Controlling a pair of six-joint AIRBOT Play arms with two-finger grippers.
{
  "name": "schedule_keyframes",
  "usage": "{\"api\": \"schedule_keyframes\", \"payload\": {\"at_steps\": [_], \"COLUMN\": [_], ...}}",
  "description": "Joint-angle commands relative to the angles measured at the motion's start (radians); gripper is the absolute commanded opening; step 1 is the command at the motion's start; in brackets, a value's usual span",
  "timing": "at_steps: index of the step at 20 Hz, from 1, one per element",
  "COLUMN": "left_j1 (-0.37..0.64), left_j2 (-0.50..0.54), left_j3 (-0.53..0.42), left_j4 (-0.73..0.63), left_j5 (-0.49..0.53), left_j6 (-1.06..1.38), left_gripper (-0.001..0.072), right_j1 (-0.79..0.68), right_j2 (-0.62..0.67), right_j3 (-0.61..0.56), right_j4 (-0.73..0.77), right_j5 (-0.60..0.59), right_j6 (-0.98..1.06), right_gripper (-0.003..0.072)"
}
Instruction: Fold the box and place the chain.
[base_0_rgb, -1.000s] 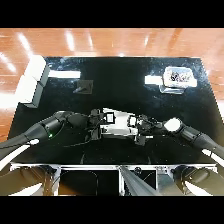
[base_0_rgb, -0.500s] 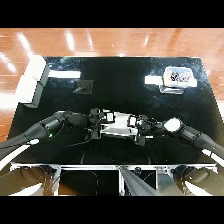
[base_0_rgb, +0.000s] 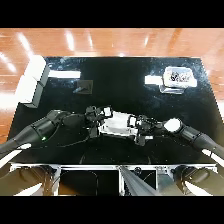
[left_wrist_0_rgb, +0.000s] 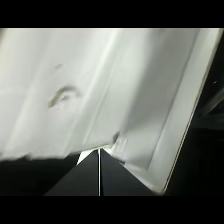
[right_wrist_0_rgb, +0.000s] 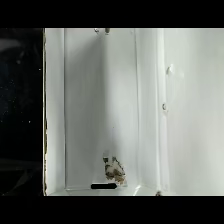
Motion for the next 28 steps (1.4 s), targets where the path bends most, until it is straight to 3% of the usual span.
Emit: {"api": "schedule_keyframes", "payload": {"at_steps": [1,5,9,12,14,17,20,23,28], "left_j1": [0.016,0.143,0.424,0.693,0.797,0.784,0.671,0.554,0.421], "left_j2": [0.077,0.145,0.13,0.028,-0.069,-0.172,-0.218,-0.225,-0.259], "left_j3": [0.001,0.0,-0.025,-0.025,-0.025,-0.024,-0.024,-0.024,0.015], "left_j4": [0.183,0.194,0.155,-0.042,-0.112,-0.144,-0.232,-0.238,-0.262], "left_j5": [0.066,0.187,0.211,0.436,0.558,0.539,0.455,0.351,0.372], "left_j6": [-0.23,-0.366,-0.636,-0.673,-0.672,-0.64,-0.573,-0.572,-0.573], "left_gripper": [0.0028,0.0029,0.0031,0.0031,0.003,0.0029,0.0029,0.0029,0.003], "right_j1": [0.0,0.0,0.0,0.0,0.0,0.0,0.0,0.0,0.0], "right_j2": [0.0,0.0,0.0,0.0,0.0,0.0,0.0,0.0,0.0], "right_j3": [0.0,0.0,0.0,0.0,0.0,0.0,0.0,0.0,0.0], "right_j4": [0.0,-0.001,-0.023,-0.022,-0.023,-0.023,-0.023,-0.023,-0.023], "right_j5": [0.0,0.0,-0.001,-0.001,-0.001,-0.001,-0.001,-0.001,-0.001], "right_j6": [0.0,0.0,0.0,0.0,0.0,0.0,0.0,0.0,0.0], "right_gripper": [0.0583,0.0583,0.0583,0.0583,0.0583,0.0583,0.0583,0.0583,0.0583]}}
